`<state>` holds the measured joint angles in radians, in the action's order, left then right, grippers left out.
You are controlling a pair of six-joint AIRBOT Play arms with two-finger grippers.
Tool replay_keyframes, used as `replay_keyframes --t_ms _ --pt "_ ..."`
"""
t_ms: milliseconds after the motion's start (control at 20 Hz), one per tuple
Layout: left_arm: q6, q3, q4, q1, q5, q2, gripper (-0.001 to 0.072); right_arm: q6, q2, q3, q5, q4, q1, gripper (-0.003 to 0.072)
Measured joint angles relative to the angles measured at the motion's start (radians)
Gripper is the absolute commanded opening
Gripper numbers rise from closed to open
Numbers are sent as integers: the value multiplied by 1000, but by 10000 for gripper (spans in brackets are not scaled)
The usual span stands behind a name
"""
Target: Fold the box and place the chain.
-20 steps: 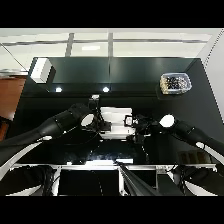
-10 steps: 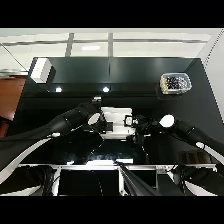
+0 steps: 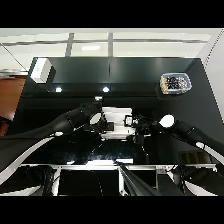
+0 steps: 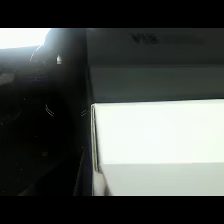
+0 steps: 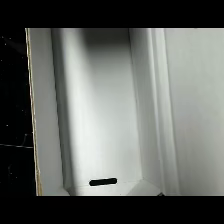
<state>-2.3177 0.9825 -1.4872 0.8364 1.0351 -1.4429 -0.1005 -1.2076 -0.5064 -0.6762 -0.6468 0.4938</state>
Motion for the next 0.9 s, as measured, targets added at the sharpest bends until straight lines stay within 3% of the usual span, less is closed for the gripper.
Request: replay_keyframes --t_ms 50,100,300,350,550,700,800,850,900 --pt "0 1 0 0 -2 -1 212 0 0 0 0 0 0 477" --pt "-2 2 0 0 -3 -1 158 0 0 0 0 0 0 477" --pt "-10 3 2 1 -5 -2 128 0 0 0 0 0 0 477" --pt "-13 3 2 1 -5 -2 86 0 0 0 0 0 0 477" --pt "-25 3 0 1 0 -2 29 -1 0 0 0 0 0 477" --pt "-30 3 1 3 4 -2 29 -1 0 0 0 0 0 477" --pt "-31 3 2 7 6 -2 55 0 0 0 -1 0 0 477" --pt "-31 3 3 8 9 -2 182 0 0 0 -1 0 0 477" --pt "-34 3 4 9 14 -2 245 0 0 0 -1 0 0 477"
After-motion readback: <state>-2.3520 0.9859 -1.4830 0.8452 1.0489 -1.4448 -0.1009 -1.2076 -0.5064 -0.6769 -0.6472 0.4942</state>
